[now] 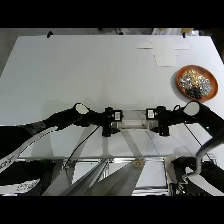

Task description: Fold the box and place the chain.

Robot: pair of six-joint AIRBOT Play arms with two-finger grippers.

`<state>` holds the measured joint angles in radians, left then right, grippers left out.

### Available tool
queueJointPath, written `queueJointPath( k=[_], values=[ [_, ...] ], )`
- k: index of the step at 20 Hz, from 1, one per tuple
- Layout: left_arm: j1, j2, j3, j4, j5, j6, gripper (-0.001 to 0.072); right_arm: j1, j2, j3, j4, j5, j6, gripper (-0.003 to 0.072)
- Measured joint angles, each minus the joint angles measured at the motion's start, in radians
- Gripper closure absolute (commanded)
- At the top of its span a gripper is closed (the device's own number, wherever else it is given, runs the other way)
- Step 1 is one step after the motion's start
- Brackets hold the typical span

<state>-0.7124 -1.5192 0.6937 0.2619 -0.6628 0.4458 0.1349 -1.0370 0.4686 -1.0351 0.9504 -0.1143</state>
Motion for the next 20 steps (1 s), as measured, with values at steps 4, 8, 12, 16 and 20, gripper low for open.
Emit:
queueJointPath(
  k=[4, 8, 12, 16, 20],
  values=[
    [0.0, 0.0, 0.0, 0.0, -0.001, 0.0, 0.0435, 0.0, 0.106, 0.0, -0.101, 0.047, 0.09, 0.0163],
    [0.0, 0.0, 0.0, 0.0, 0.0, 0.0, 0.0435, 0.0, 0.237, 0.0, -0.159, 0.119, 0.163, 0.0232],
    [0.0, 0.0, 0.0, 0.0, 0.0, 0.0, 0.0435, 0.0, 0.349, 0.0, -0.085, 0.196, 0.245, 0.067],
    [0.0, 0.0, 0.0, 0.0, 0.0, 0.0, 0.0435, 0.0, 0.375, 0.0, 0.121, 0.222, 0.274, 0.067],
    [0.0, 0.0, 0.0, 0.0, 0.0, 0.0, 0.0435, 0.0, 0.309, 0.0, 0.345, 0.041, 0.335, 0.067]
  ],
)
